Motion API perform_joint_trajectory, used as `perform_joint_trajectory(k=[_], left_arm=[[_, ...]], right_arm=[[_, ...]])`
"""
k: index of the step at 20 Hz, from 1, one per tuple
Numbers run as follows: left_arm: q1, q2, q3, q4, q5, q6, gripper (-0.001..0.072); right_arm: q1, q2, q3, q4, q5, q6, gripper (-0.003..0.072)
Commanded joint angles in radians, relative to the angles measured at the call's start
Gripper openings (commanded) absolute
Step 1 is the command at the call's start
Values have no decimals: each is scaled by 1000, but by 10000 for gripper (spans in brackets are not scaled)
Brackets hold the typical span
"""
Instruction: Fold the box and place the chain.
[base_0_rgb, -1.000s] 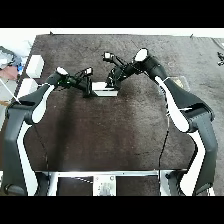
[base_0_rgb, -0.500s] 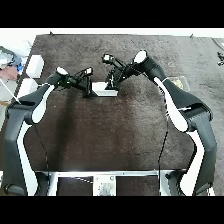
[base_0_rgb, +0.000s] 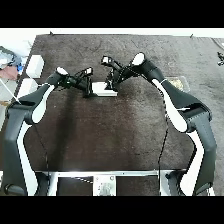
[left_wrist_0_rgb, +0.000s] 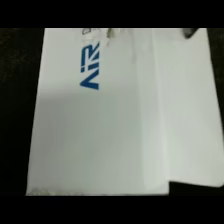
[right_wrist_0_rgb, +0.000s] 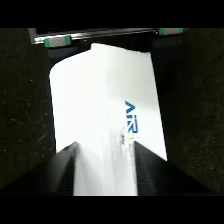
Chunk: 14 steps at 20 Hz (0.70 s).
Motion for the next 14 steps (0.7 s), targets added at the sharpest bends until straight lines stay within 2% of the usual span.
perform_joint_trajectory(k=[1, 4, 7, 9, 14], left_arm=[[0, 1, 1, 0, 0, 1, 73], [0, 1, 1, 0, 0, 1, 73], [0, 1, 1, 0, 0, 1, 72], [0, 1, 1, 0, 0, 1, 73], [0, 1, 1, 0, -1, 1, 73]], right_arm=[[2, 0, -2, -4, -57, -4, 320], [2, 0, -2, -3, -71, -4, 321], [2, 5, -1, 22, -6, -4, 321], [2, 4, -2, 2, -8, -4, 321], [3, 4, -1, -4, -128, -4, 321]])
